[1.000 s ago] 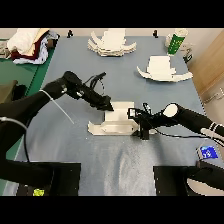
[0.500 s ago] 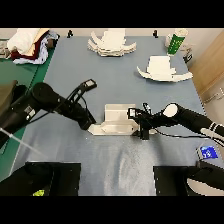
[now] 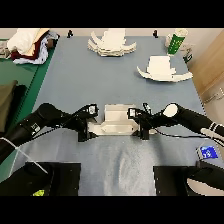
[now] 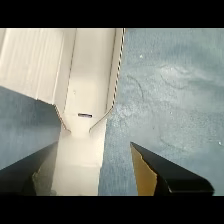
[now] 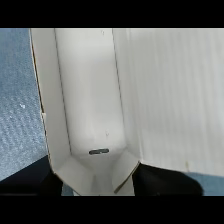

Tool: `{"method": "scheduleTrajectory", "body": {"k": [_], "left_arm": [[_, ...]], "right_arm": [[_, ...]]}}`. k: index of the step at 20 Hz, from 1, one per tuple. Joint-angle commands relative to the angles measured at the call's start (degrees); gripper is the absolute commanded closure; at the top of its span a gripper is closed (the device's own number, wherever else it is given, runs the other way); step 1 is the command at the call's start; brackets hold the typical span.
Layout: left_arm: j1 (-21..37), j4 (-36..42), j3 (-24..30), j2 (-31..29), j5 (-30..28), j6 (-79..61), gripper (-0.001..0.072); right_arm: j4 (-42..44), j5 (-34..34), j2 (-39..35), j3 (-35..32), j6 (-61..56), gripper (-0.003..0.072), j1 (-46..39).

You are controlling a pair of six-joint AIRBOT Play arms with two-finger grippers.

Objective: Fold the box.

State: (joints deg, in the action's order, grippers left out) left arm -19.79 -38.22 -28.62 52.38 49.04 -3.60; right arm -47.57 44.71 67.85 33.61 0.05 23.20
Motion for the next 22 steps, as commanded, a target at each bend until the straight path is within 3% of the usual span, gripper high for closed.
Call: {"method": "scheduleTrajectory", "body": {"k": [1, 3, 4, 5, 8, 10, 12, 13, 14, 21, 22], "left_arm": [[0.1, 8.4, 0.9, 4.3, -2.6, -11.0, -0.0003], [-0.5, 8.5, 0.9, 6.3, -3.7, -11.8, -0.0002], [-1.2, 8.7, 0.9, 7.1, -5.6, -11.8, 0.0033], [-1.8, 8.7, 0.9, 7.6, -7.1, -11.8, 0.0113], [-3.2, 8.7, 0.8, 9.0, -10.2, -11.8, 0.0121], [-4.0, 8.7, 0.6, 9.8, -10.7, -12.0, 0.0378], [-5.2, 9.0, -0.1, 10.7, -11.2, -12.0, 0.0417], [-5.7, 9.6, -0.4, 11.1, -11.5, -12.0, 0.0535], [-6.3, 10.3, -0.9, 11.5, -11.6, -12.0, 0.06], [-9.2, 14.3, -2.1, 13.9, -11.6, -12.4, 0.0598], [-9.3, 14.4, -2.1, 14.2, -11.5, -12.5, 0.0547]], "right_arm": [[0.0, 0.0, 0.0, 0.0, 0.0, 0.016, 0.0], [0.0, 0.0, 0.0, 0.0, 0.0, 0.016, 0.0], [0.0, 0.0, 0.0, 0.0, 0.0, 0.016, 0.0], [0.0, 0.0, 0.0, 0.0, 0.0, 0.016, 0.0], [0.0, 0.0, 0.0, 0.0, 0.0, 0.016, 0.0], [0.0, 0.0, 0.0, 0.0, 0.0, 0.016, 0.0], [0.0, 0.0, 0.0, 0.0, 0.0, 0.016, 0.0], [0.0, 0.0, 0.0, 0.0, 0.0, 0.016, 0.0], [0.0, 0.0, 0.0, 0.0, 0.0, 0.016, 0.0], [0.0, 0.0, 0.0, 0.0, 0.0, 0.016, 0.0], [0.0, 0.0, 0.0, 0.0, 0.0, 0.016, 0.0]]}}
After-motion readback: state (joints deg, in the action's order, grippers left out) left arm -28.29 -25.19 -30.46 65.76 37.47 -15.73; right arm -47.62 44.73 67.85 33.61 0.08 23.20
